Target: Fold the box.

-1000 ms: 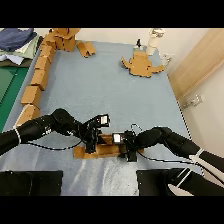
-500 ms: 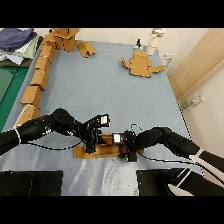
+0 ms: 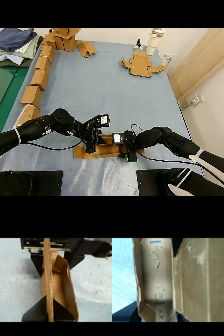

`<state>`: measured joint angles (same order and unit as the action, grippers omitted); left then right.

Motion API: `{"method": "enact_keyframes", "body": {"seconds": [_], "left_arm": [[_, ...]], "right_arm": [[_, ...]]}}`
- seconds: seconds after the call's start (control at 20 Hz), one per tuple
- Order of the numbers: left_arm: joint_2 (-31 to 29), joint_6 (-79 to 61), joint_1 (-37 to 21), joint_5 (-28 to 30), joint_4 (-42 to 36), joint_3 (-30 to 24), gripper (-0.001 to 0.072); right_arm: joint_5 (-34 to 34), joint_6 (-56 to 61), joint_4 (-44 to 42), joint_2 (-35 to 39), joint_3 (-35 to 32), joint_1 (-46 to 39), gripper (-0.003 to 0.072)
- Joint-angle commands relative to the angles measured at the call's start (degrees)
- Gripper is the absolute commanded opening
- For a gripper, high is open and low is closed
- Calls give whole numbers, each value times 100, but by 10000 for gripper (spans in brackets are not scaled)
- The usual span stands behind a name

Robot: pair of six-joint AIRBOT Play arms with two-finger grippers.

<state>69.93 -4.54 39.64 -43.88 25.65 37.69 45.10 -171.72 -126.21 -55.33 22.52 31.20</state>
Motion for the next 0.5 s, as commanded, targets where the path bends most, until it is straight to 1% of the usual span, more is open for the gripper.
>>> {"method": "enact_keyframes", "body": {"seconds": [0.0, 0.05, 0.1, 0.15, 0.3, 0.35, 0.45], "left_arm": [[-4, 7, -46, 52, 7, 13, 13], [-4, 7, -63, 101, 22, 31, 86], [-4, 33, -79, 111, 9, 66, 357], [-7, 275, -103, 122, 13, 107, 435], [-74, 603, -181, 114, 243, 251, 435], [-186, 756, -229, 103, 444, 278, 435], [-505, 1419, -396, 59, 1185, 286, 436]], "right_arm": [[0, 2, -2, 4, 2, -4, 505], [0, 2, -2, 4, 2, -4, 505], [0, 2, -2, 4, 2, -4, 505], [0, 2, -2, 4, 2, -4, 505], [0, 2, -2, 4, 2, -4, 505], [0, 2, 0, 4, 2, -4, 505], [-2, 0, 2, 4, 2, -4, 505]]}}
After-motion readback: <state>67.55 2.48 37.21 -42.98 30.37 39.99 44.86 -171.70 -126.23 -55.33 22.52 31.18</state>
